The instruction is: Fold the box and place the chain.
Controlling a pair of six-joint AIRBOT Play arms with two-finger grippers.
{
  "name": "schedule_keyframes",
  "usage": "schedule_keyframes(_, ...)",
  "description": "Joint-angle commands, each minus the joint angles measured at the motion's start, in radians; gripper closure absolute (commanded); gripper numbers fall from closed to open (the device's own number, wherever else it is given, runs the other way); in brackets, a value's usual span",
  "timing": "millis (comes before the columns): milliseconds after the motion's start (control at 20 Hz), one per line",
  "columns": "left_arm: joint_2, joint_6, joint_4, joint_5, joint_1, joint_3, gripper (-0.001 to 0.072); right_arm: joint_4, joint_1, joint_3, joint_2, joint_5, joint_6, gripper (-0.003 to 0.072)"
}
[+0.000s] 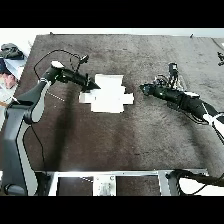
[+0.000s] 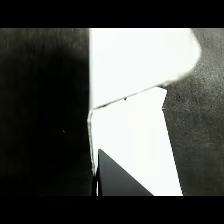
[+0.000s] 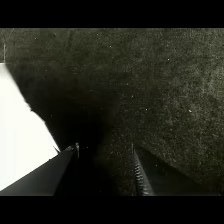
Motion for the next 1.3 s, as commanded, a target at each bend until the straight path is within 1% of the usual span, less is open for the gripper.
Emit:
schedule_keyframes(0,0.008,0.168,-0.014,-0.006,0.003,-0.003,0.0702,0.000,-0.003,0.001,0.003,-0.022,0.000,0.0306)
schedule_keyframes(100,0.008,0.257,-0.015,0.017,0.003,-0.003,0.0703,0.000,-0.002,0.001,0.002,-0.025,0.000,0.0306)
schedule_keyframes(250,0.008,0.328,-0.015,0.074,0.003,-0.011,0.0703,0.000,-0.001,0.001,0.002,-0.032,0.000,0.0306)
schedule_keyframes(350,0.008,0.367,-0.037,0.108,0.003,-0.046,0.0703,0.000,-0.001,0.001,0.002,-0.032,0.000,0.0306)
schedule_keyframes(650,0.008,0.476,-0.080,0.167,0.003,-0.160,0.0703,0.000,0.018,0.001,-0.017,-0.038,-0.027,0.0307)
schedule_keyframes(750,0.008,0.518,-0.123,0.175,0.003,-0.189,0.0703,0.001,0.043,0.002,-0.040,-0.040,-0.068,0.0306)
schedule_keyframes(950,0.006,0.527,-0.102,0.196,0.003,-0.190,0.0703,0.022,0.075,0.003,-0.049,-0.035,-0.176,0.0306)
schedule_keyframes(1100,0.006,0.527,-0.078,0.207,0.003,-0.190,0.0702,0.034,0.078,0.017,-0.049,0.008,-0.247,0.0306)
schedule_keyframes(1250,0.005,0.524,-0.071,0.206,0.003,-0.190,0.0700,0.034,0.078,0.045,-0.049,0.098,-0.323,0.0304)
